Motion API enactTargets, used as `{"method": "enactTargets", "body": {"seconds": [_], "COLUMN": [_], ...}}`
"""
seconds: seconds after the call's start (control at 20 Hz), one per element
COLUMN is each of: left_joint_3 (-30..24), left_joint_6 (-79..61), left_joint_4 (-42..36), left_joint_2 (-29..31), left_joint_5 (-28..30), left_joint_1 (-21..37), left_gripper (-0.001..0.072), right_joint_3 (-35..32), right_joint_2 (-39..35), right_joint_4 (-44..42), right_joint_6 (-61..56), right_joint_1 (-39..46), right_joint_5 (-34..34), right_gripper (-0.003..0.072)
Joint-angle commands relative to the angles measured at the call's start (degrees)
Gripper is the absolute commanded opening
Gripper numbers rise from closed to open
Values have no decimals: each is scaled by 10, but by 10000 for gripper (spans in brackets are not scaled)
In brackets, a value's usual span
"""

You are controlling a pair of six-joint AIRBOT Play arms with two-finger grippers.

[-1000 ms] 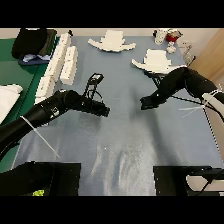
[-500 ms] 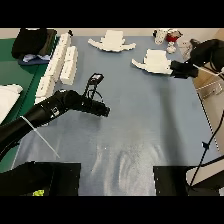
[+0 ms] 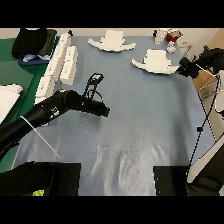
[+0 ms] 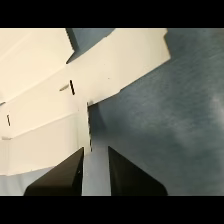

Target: Fold the box.

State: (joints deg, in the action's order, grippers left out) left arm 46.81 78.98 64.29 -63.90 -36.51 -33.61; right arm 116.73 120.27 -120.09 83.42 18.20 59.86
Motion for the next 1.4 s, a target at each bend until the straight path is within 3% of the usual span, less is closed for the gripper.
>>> {"method": "enactTargets", "body": {"seconds": [0.0, 0.25, 0.35, 0.6, 0.8, 0.95, 1.2, 1.35], "left_joint_3": [0, 0, 0, 0, 0, 0, 0, 0], "left_joint_6": [0, 0, 0, 0, 0, 0, 0, 0], "left_joint_4": [0, 0, 0, 0, 0, 0, 0, 0], "left_joint_2": [0, 0, 0, 0, 0, 0, 0, 0], "left_joint_5": [0, 0, 0, 0, 0, 0, 0, 0], "left_joint_1": [0, 0, 0, 0, 0, 0, 0, 0], "left_gripper": [14, 14, 14, 14, 14, 14, 14, 14], "right_joint_3": [13, 13, 13, 10, -72, -203, -542, -713], "right_joint_2": [38, 39, 37, 5, -66, -160, -400, -527], "right_joint_4": [-49, -73, -94, -105, -109, -109, -112, -114], "right_joint_6": [11, 17, 35, 60, 108, 136, 161, 160], "right_joint_1": [-2, -6, -6, -6, -12, -19, -49, -91], "right_joint_5": [-35, -44, -24, 53, 114, 115, 38, 30], "right_gripper": [245, 221, 7, 3, 2, 3, 3, 3]}}
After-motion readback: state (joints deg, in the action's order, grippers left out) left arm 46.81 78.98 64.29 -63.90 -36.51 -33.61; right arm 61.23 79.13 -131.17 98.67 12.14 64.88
